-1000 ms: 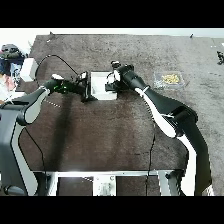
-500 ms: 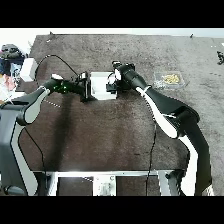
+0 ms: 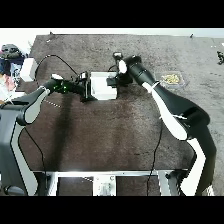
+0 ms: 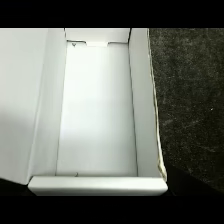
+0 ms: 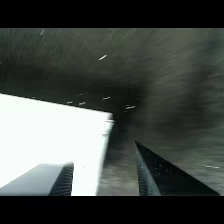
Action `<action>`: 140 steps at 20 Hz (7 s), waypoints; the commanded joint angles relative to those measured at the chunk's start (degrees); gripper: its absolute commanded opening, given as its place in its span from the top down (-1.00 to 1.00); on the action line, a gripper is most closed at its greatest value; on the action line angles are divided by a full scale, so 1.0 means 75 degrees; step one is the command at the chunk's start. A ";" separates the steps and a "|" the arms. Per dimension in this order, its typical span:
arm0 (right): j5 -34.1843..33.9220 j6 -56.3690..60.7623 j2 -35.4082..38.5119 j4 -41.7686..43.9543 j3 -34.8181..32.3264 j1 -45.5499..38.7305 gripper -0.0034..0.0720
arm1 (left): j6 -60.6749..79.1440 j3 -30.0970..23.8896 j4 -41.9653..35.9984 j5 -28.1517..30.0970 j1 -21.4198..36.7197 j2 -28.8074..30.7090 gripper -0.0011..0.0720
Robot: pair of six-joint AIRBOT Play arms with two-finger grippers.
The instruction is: Fold the box and place the chain.
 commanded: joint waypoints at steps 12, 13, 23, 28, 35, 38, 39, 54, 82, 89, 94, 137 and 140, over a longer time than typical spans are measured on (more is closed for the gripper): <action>0.0114 -0.1859 0.0968 0.0099 -0.0003 -0.3981 0.48 | -0.0003 0.0000 0.0000 0.0003 -0.0003 0.0006 -0.28; 0.0195 -0.1865 0.0822 0.0102 -0.0003 -0.4124 0.48 | -0.0003 0.0000 0.0000 0.0003 -0.0003 0.0006 -0.28; 0.0449 -0.2672 -0.0233 0.0877 -0.0003 -0.4255 0.48 | -0.0003 0.0000 0.0000 0.0009 -0.0003 0.0006 -0.28; 0.0539 -0.2865 -0.0522 0.1207 -0.0003 -0.4252 0.35 | -0.0003 0.0000 0.0000 0.0009 -0.0003 0.0006 -0.28; 0.0353 -0.2865 -0.0615 0.1043 -0.0003 -0.4252 0.35 | -0.0003 0.0000 0.0000 0.0012 -0.0003 0.0006 -0.28; 0.0259 -0.2865 -0.0723 0.0895 -0.0003 -0.4252 0.35 | -0.0003 0.0000 0.0000 0.0012 -0.0003 0.0006 -0.28; 0.0187 -0.2865 -0.0746 0.0892 -0.0003 -0.4252 0.35 | -0.0003 0.0000 0.0000 0.0012 -0.0003 0.0006 -0.28; 0.1361 -0.3270 0.2224 0.0892 0.0006 -0.3923 0.89 | -0.0003 0.0000 0.0000 0.0015 -0.0003 0.0006 -0.28; -0.3698 -0.4234 0.4794 0.1314 0.0003 0.0146 0.88 | -0.0003 0.0000 0.0000 0.0009 -0.0003 0.0006 -0.28; -0.3838 -0.4232 0.4255 0.1781 0.0000 0.0335 0.88 | 0.0000 0.0000 0.0000 0.0009 -0.0003 0.0006 -0.28; -0.4307 -0.4232 0.4202 0.1821 0.0000 0.0335 0.89 | -0.0003 0.0000 0.0000 0.0009 -0.0003 0.0006 -0.28; -0.3780 -0.1317 0.4016 0.2011 -0.6149 -0.3034 0.29 | -0.0003 0.0000 0.0000 0.0009 -0.0003 0.0006 -0.28; -0.5144 -0.0839 0.3765 0.2521 -0.6886 -0.3474 0.29 | -0.0003 0.0000 0.0000 0.0009 -0.0003 0.0006 -0.28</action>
